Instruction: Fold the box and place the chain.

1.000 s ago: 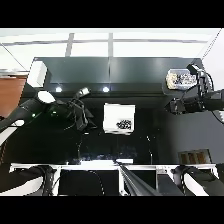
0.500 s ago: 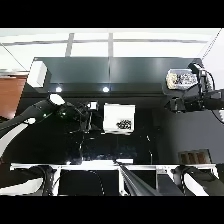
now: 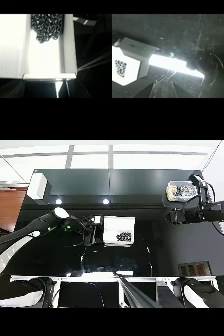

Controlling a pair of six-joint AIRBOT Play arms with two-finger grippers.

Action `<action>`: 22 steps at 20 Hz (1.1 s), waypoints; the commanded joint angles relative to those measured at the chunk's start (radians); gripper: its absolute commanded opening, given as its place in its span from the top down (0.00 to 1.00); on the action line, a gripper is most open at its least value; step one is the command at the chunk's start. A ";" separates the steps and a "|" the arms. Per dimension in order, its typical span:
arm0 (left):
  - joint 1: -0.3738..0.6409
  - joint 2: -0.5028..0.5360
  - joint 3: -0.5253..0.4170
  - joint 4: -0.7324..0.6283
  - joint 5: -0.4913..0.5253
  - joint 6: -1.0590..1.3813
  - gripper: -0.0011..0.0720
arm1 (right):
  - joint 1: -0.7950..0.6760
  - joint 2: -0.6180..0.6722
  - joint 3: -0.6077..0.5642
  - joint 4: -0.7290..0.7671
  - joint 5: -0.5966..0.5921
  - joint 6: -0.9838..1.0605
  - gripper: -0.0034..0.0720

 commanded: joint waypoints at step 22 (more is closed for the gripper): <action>-0.053 0.000 0.008 -0.014 0.078 -0.053 0.35 | 0.288 -0.364 0.066 0.257 0.006 -0.972 0.13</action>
